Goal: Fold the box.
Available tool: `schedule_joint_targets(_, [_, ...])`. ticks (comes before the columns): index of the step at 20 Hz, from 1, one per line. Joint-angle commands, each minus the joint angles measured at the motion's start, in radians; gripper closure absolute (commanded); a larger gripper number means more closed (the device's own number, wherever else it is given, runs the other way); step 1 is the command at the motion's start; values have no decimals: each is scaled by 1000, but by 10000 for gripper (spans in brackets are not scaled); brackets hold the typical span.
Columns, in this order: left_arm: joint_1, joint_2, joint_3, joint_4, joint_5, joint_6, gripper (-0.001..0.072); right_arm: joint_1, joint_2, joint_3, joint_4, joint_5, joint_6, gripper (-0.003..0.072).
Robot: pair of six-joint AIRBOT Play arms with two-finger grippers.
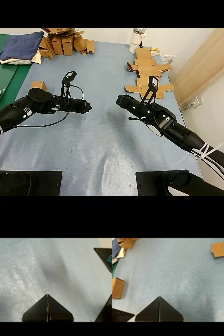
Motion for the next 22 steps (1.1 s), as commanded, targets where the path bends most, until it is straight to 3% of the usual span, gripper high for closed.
schedule_joint_targets(1, [0, 0, 1, 0, 0, 0, 698, 0, 0, 1, 0, 0, 1, 680])
schedule_joint_targets(12, [0, 0, 1, 0, 1, 0, 698, -6, 0, 3, 0, 2, 0, 680])
schedule_joint_targets(13, [0, 0, 1, 0, 1, 0, 698, -32, 0, 12, 0, 19, 1, 679])
schedule_joint_targets(15, [0, 0, 1, -17, 8, 0, 698, -130, -3, 70, 0, 179, -5, 678])
schedule_joint_targets(17, [0, 0, 1, -31, 16, 0, 698, -274, -21, 154, 22, 342, -167, 665])
schedule_joint_targets(18, [0, 0, 1, -31, 18, 0, 698, -357, -41, 207, 85, 393, -340, 556])
schedule_joint_targets(19, [0, -1, 1, -34, 18, 0, 698, -438, -67, 259, 182, 433, -526, 458])
schedule_joint_targets(22, [0, -1, 1, -37, 48, 0, 698, -714, -215, 436, 525, 519, -927, 391])
